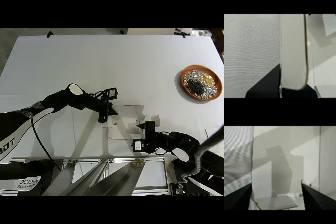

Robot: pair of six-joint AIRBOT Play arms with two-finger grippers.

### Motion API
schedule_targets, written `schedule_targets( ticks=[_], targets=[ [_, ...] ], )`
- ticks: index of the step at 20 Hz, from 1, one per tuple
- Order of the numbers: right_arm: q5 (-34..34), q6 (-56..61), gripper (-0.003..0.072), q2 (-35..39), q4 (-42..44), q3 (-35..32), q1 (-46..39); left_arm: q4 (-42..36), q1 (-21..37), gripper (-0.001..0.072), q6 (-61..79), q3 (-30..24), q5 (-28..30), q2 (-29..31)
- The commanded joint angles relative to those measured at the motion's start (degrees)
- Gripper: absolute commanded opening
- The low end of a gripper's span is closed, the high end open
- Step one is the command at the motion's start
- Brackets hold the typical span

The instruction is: Fold the box and place the chain.

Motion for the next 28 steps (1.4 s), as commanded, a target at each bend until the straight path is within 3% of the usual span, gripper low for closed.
schedule_targets(
  ticks=[1, 4, 10, 14, 19, 23, 28],
  targets=[
    [-4.48, 0.33, 0.0664, -0.48, -0.33, -0.04, 0.04, 0.0, -0.02, 0.0014, 0.0, -0.02, 0.0, -0.04],
    [-8.26, 0.37, 0.0663, -0.48, -0.31, -0.04, 0.04, 0.0, -0.02, 0.0014, 0.0, -0.02, 0.0, -0.04],
    [-8.11, 0.33, 0.0662, 2.1, -0.28, 1.14, 0.04, 0.0, -0.02, 0.0014, 0.0, -0.02, 0.04, -0.04],
    [-4.59, 0.33, 0.0662, 7.56, -0.28, 1.31, -0.63, 0.0, -0.02, 0.0014, 0.0, -0.02, 0.0, -0.04],
    [-2.14, 0.24, 0.0663, 10.58, 0.98, 1.31, -8.55, 0.0, -0.02, 0.0014, 0.0, -0.02, 0.0, -0.04],
    [-2.78, -0.5, 0.0663, 10.51, 7.74, 1.31, -9.31, 0.0, -0.02, 0.0014, 0.0, -0.02, 0.02, -0.04],
    [-2.36, -11.78, 0.0663, 9.05, 17.97, 1.31, -10.08, 0.0, -0.02, 0.0014, 0.0, -0.02, 0.02, -0.04]
  ],
)
